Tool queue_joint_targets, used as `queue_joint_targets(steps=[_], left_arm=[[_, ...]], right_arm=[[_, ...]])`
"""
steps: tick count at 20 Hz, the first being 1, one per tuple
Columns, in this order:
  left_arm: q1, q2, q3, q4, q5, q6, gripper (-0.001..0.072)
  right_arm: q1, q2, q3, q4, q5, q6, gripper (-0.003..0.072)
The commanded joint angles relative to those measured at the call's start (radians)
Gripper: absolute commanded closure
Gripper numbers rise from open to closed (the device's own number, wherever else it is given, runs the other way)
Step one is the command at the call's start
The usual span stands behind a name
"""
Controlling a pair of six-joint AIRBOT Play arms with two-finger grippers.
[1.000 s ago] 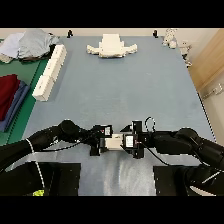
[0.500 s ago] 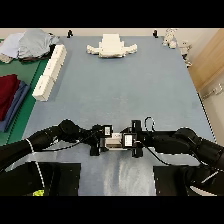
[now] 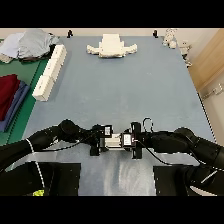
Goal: Fold the box.
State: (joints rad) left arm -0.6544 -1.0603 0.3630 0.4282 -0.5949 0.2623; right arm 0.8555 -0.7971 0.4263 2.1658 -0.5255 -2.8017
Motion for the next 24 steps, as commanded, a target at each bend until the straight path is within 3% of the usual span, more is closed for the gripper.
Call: queue_joint_targets(steps=[1,10,11,12,13,16,17,20,24], left_arm=[[0.000,0.000,0.001,-0.001,0.001,-0.001,0.0198],[-0.001,0.000,0.001,-0.001,0.001,-0.001,0.0197],[0.000,0.000,0.001,-0.002,0.001,-0.001,0.0198],[0.000,0.000,0.001,-0.001,0.001,-0.002,0.0198],[0.000,0.000,0.001,-0.001,0.001,-0.001,0.0198],[0.000,0.000,0.001,-0.001,0.001,-0.002,0.0198],[0.000,0.000,0.001,-0.001,0.001,-0.001,0.0198],[0.000,0.000,0.001,-0.001,0.001,-0.002,0.0198],[0.000,0.000,0.001,-0.001,0.001,-0.001,0.0198]], right_arm=[[0.001,0.000,0.000,0.029,-0.060,0.000,0.0354],[0.001,0.052,-0.001,0.063,-0.067,0.000,0.0345],[0.001,0.079,-0.001,0.068,-0.067,0.001,0.0332],[0.001,0.103,-0.001,0.068,-0.067,0.001,0.0241],[0.000,0.120,-0.001,0.068,-0.067,0.001,0.0218],[0.000,0.156,-0.001,0.068,-0.056,0.066,0.0224],[0.000,0.163,-0.002,0.068,-0.050,0.123,0.0268],[0.000,0.167,-0.003,0.093,-0.021,0.410,0.0684],[0.016,0.167,-0.071,0.219,0.114,0.560,0.0682]])
